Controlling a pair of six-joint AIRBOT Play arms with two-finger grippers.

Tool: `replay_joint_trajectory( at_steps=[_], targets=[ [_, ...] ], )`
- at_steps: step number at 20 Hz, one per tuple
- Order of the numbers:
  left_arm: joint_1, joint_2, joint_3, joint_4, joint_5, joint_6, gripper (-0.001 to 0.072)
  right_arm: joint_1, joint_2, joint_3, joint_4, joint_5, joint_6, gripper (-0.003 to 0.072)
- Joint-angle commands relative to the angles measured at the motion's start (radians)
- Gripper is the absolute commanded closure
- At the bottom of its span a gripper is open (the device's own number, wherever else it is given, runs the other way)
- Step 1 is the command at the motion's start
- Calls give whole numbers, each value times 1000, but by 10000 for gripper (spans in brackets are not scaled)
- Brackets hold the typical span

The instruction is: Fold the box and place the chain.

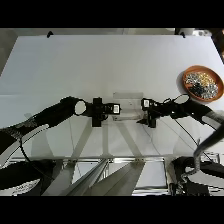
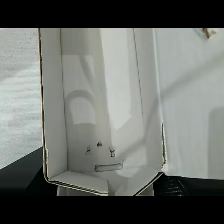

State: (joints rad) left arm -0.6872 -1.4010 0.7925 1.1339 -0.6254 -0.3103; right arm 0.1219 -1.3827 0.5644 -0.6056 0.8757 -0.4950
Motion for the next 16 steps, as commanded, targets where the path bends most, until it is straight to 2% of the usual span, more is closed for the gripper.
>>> replay_joint_trajectory(
  at_steps=[1, 2, 6, 16],
  targets=[
    [-1, -13, 0, -2, 19, -1, 548, 0, 1, 1, 0, 0, 0, 280],
    [-1, -11, 0, -3, 28, -5, 575, 0, 1, 1, 0, 0, 0, 280],
    [0, -2, 0, -24, 60, -4, 572, 0, 1, 1, 0, 0, 0, 280],
    [-7, 10, 0, -53, 57, -3, 570, 0, 1, 1, 0, 0, 0, 280]
  ],
)
